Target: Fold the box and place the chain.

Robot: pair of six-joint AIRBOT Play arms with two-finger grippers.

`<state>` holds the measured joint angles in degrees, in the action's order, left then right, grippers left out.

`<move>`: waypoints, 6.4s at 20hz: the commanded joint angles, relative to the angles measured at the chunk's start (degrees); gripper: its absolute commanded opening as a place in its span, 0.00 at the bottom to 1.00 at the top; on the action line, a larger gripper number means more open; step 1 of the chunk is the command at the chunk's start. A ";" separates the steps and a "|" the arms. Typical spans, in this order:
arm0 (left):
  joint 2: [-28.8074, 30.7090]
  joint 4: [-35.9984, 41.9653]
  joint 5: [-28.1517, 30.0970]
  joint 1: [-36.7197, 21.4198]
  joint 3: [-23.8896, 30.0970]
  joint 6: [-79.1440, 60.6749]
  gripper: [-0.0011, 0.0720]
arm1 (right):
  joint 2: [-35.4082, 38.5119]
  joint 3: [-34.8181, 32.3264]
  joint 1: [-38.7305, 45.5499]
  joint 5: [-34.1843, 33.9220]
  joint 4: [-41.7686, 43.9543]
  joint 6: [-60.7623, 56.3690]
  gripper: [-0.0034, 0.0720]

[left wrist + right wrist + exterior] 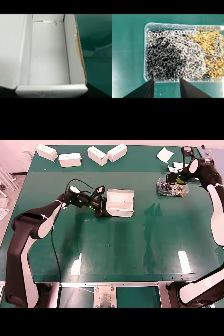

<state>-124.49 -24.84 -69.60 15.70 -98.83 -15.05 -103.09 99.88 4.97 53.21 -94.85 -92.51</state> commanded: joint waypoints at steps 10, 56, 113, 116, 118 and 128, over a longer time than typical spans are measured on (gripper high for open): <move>0.00 -0.02 0.09 -0.04 -0.04 0.02 0.73 | -6.71 0.04 1.29 -5.62 8.48 4.74 0.57; 0.00 0.00 0.13 -0.04 -0.04 0.02 0.73 | 28.46 4.44 -33.92 15.69 -14.32 3.93 0.05; 0.00 0.00 0.15 -0.04 -0.04 0.02 0.73 | 25.33 1.77 -39.15 -0.26 -4.61 10.21 0.05; 0.00 0.00 0.15 -0.04 -0.04 0.02 0.73 | 25.35 -4.92 -39.10 1.31 -4.61 7.26 0.05; 0.00 0.00 0.11 -0.04 -0.04 0.02 0.73 | 25.24 -10.05 -38.80 0.98 -4.61 6.93 0.05; 0.00 0.00 0.00 -0.04 -0.04 0.02 0.73 | 21.62 -24.96 -35.10 -6.34 0.66 1.01 0.05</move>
<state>-124.46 -24.84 -69.52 15.70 -98.83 -15.00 -80.09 77.73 -30.79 49.01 -97.34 -90.63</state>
